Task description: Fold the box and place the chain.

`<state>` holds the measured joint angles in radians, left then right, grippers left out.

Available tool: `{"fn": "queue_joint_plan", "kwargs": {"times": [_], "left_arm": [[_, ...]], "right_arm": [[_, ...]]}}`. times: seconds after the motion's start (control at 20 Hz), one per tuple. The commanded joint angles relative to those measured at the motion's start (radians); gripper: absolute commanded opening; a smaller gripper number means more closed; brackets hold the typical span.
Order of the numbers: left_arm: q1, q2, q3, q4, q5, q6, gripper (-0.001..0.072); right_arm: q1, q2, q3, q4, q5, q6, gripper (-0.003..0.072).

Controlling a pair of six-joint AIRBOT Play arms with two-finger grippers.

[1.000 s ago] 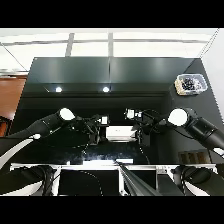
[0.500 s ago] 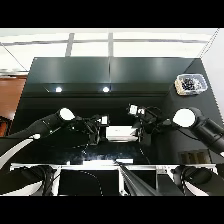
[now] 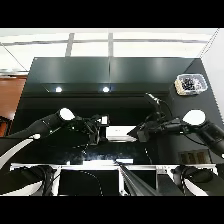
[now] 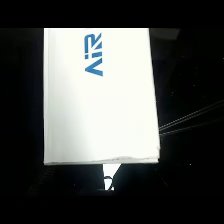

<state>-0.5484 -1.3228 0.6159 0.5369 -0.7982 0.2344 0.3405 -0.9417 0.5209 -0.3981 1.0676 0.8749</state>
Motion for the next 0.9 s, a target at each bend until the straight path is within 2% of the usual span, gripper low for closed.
{"fn": "queue_joint_plan", "kwargs": {"times": [0.0,0.15,0.45,0.85], "left_arm": [[0.000,-0.001,-0.001,0.000,0.000,0.000,0.0412],[0.000,-0.001,-0.001,0.000,0.000,0.000,0.0412],[0.000,-0.001,-0.001,0.000,0.000,0.000,0.0412],[0.000,-0.001,-0.001,-0.001,0.000,0.000,0.0412]], "right_arm": [[-0.008,-0.067,-0.056,0.191,-0.018,0.005,0.0013],[-0.007,-0.109,-0.056,0.172,-0.126,0.072,0.0013],[0.031,-0.173,-0.056,0.029,-0.146,0.152,0.0013],[0.055,-0.181,-0.056,0.020,-0.186,0.154,0.0013]]}}
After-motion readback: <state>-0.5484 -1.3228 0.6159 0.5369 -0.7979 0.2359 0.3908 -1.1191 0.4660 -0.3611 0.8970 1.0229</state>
